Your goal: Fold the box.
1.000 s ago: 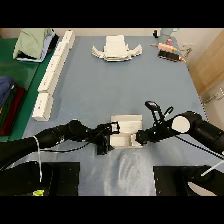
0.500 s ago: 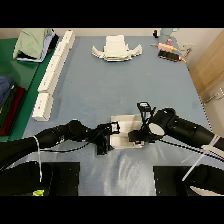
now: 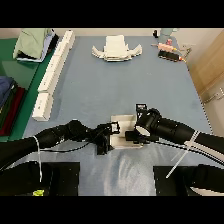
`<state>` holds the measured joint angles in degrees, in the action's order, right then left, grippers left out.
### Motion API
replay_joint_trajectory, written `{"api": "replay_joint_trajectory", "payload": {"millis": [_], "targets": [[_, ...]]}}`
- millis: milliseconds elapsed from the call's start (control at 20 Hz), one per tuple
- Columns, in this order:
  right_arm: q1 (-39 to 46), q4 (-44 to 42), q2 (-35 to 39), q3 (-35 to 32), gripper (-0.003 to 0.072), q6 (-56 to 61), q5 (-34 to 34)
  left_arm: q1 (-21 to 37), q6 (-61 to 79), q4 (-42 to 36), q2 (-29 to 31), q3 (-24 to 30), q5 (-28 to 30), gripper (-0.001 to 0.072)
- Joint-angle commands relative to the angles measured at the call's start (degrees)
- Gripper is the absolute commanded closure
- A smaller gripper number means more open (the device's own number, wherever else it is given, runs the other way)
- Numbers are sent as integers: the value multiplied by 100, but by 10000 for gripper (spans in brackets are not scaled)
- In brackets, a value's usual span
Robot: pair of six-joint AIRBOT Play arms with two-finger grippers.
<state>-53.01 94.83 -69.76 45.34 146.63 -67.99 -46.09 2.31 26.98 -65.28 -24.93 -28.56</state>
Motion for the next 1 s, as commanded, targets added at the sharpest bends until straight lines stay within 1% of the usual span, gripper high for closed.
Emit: {"api": "replay_joint_trajectory", "payload": {"millis": [0, 50, 300, 350, 400, 450, 500, 800, 950], "targets": [[-22, 96, -66, 31, 613, 203, -55, 0, 0, 0, 2, -7, 2, 288], [-22, 157, -66, 31, 679, 201, -70, 0, 0, 0, 2, -7, 2, 288], [-22, 398, -61, 33, 681, 166, -205, 0, 0, 0, 2, -7, 2, 288], [-22, 387, -57, 57, 650, 72, -210, 0, 0, 0, 2, -7, 2, 288], [-22, 339, -50, 105, 422, -11, -212, 0, 0, 0, 2, -7, 0, 288], [-22, 273, -50, 170, 252, -81, -234, 0, 0, 0, 2, -7, 2, 288], [-22, 223, -50, 227, 239, -125, -251, 0, 0, 0, 2, -7, 2, 288], [-17, 243, -52, 304, 239, -162, -264, 0, 0, 0, 2, -7, 2, 288], [-22, 223, -46, 339, 240, -186, -479, 0, 0, 0, 2, -7, 2, 288]]}}
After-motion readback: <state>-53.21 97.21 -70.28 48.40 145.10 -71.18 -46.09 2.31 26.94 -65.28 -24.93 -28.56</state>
